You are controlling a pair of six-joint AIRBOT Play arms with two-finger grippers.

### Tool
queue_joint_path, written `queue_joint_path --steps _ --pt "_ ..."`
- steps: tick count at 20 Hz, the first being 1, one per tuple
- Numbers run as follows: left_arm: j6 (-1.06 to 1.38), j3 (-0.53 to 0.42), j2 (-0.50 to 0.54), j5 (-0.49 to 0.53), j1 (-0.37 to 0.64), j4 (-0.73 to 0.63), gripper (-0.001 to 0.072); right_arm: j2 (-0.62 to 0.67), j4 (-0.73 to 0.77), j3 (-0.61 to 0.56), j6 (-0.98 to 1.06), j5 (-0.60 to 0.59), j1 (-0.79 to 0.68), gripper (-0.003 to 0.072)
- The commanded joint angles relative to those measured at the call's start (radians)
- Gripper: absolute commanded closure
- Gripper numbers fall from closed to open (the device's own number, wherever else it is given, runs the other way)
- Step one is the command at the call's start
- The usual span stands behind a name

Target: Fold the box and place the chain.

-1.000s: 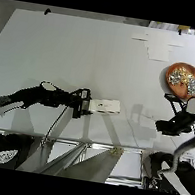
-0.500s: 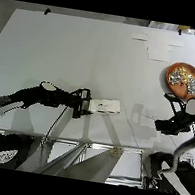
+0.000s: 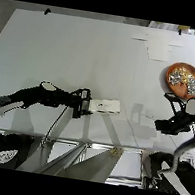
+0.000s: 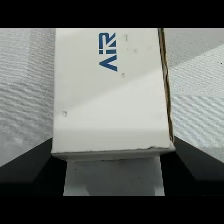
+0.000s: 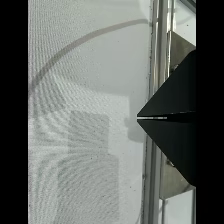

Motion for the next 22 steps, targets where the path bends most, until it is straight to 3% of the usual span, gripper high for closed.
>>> queue_joint_path --steps 1,4,8,16,19,22 --pt "-0.001 0.001 0.002 0.0 0.002 0.0 0.0686 0.001 0.0 -0.001 0.0 0.0 -0.001 0.0666" --pt "-0.083 0.001 0.062 0.002 0.024 0.002 0.0706 0.001 0.0 -0.001 0.0 0.0 -0.001 0.0666" --pt "-0.379 0.001 0.259 0.02 0.137 0.1 0.0706 0.001 0.0 -0.001 0.0 0.0 -0.001 0.0666" --pt "-1.2 0.001 0.802 0.038 0.587 0.765 0.0705 0.001 0.0 -0.001 0.0 0.0 -0.001 0.0666" --pt "-1.461 0.0 0.887 0.015 0.704 1.048 0.0701 0.001 0.0 -0.001 0.0 0.0 -0.001 0.0666" --pt "-1.687 -0.001 0.872 -0.068 0.756 1.257 0.07 0.001 0.0 -0.001 0.0 0.0 -0.001 0.0666"
